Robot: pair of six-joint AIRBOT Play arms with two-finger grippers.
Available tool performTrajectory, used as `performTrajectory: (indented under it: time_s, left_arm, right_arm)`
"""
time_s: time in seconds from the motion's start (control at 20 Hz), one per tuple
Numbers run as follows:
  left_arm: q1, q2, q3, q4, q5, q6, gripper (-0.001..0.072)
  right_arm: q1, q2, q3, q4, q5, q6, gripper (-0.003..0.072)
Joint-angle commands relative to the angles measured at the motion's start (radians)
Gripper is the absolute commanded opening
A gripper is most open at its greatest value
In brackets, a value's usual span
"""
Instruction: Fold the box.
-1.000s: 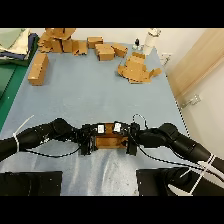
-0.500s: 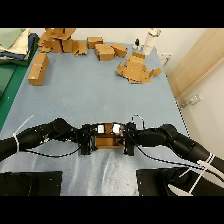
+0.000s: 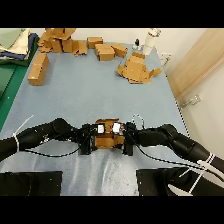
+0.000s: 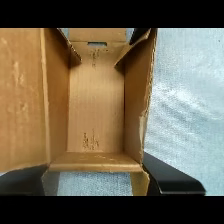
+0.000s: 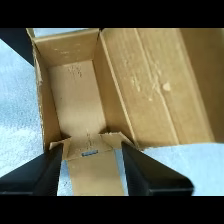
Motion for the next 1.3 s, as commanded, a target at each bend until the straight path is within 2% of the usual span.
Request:
performTrajectory:
  time_s: [0.0,0.05,0.1,0.2,0.4,0.45,0.55,0.65,0.75,1.0,1.1,1.25]
  left_arm:
    - [0.0,0.0,0.0,-0.001,0.0,0.0,0.0402]
    - [0.0,0.0,0.0,-0.001,0.0,0.0,0.0401]
    - [0.0,0.0,0.0,-0.001,0.0,0.0,0.0402]
    - [0.0,0.0,0.0,-0.001,0.0,0.0,0.0401]
    - [0.0,0.0,0.0,-0.001,0.0,0.0,0.0402]
    - [0.0,0.0,0.0,-0.001,0.0,0.0,0.0402]
    - [0.0,0.0,0.0,-0.001,0.0,0.0,0.0401]
    - [0.0,0.0,0.0,-0.001,0.0,0.0,0.0401]
    - [0.0,0.0,0.0,-0.001,0.0,0.0,0.0401]
    - [0.0,0.0,0.0,-0.001,0.0,0.0,0.0401]
    - [0.0,0.0,0.0,-0.001,0.0,0.0,0.0401]
    - [0.0,0.0,0.0,-0.001,0.0,0.0,0.0402]
  right_arm:
    - [0.0,0.002,0.0,-0.004,-0.009,0.027,0.0455]
    - [-0.001,0.011,0.006,-0.039,-0.048,0.111,0.0178]
    - [-0.002,0.026,0.02,-0.125,-0.095,0.272,0.0065]
    - [-0.002,0.059,0.078,-0.322,-0.23,0.654,0.0005]
    - [-0.028,0.141,0.185,-0.638,-0.526,1.248,0.0005]
    - [-0.061,0.155,0.184,-0.677,-0.578,1.33,0.0005]
    - [-0.163,0.155,0.161,-0.643,-0.608,1.359,0.0005]
    - [-0.259,0.14,0.107,-0.562,-0.533,1.356,0.0005]
    - [-0.315,0.104,0.045,-0.421,-0.419,1.307,0.0005]
    - [-0.309,-0.026,-0.016,-0.015,-0.206,1.095,0.0005]
    - [-0.282,-0.063,-0.016,0.082,-0.176,1.044,0.0005]
    - [-0.219,-0.084,-0.014,0.11,-0.177,1.036,0.0005]
